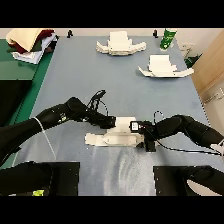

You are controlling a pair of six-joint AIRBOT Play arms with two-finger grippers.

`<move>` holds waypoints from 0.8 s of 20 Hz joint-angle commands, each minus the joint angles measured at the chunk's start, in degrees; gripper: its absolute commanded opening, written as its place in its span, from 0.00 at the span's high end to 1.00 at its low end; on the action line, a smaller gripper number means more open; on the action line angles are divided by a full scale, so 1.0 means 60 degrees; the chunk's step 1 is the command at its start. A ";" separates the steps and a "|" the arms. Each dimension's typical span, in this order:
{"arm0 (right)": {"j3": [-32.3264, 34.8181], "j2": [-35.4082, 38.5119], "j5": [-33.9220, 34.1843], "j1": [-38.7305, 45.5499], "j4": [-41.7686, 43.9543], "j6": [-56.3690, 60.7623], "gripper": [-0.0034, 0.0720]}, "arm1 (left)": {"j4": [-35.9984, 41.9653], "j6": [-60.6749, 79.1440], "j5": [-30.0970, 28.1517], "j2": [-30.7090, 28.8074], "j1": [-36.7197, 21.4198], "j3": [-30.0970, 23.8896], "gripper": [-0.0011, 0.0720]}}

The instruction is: Fold the box.

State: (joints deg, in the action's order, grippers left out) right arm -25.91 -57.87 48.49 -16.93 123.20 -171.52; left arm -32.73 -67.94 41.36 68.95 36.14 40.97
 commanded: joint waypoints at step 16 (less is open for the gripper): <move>0.0004 0.0004 -0.0004 0.0007 0.0000 0.0004 0.28 | -0.3577 0.5096 0.2852 -0.4051 0.0623 -0.0153 0.08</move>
State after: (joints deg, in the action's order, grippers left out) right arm -25.91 -57.87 48.49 -16.91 123.20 -171.52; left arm -52.18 -43.07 58.15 44.86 40.01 41.04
